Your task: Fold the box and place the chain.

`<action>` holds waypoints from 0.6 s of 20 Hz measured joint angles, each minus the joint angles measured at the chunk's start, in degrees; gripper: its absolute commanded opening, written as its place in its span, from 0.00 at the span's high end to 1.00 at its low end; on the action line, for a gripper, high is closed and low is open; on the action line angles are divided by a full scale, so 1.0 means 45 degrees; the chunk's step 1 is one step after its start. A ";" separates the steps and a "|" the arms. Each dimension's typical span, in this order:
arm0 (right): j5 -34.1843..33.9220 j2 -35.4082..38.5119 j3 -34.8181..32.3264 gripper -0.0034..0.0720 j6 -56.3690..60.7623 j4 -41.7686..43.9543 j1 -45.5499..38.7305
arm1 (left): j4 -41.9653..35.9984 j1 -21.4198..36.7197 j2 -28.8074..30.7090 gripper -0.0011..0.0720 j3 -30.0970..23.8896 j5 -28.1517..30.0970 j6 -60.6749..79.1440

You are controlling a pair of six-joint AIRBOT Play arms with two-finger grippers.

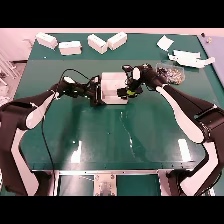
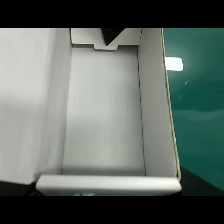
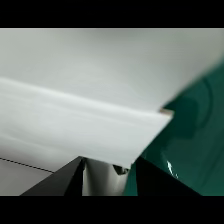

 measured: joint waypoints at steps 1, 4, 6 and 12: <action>0.0087 -0.0024 0.0029 0.52 0.0034 -0.0092 0.0024 | 0.0000 -0.0005 0.0000 0.35 0.0000 0.0000 0.0000; 0.0277 -0.0068 0.0121 0.62 0.0136 -0.0233 0.0107 | 0.0000 -0.0005 0.0000 0.35 0.0000 0.0000 0.0000; 0.0379 -0.0087 0.0194 0.68 0.0209 -0.0291 0.0175 | 0.0000 -0.0005 0.0000 0.35 0.0000 0.0000 0.0000; 0.0962 -0.0209 0.0461 0.88 0.0427 -0.0437 0.0287 | 0.0005 -0.0005 0.0000 0.35 -0.0010 -0.0039 -0.0005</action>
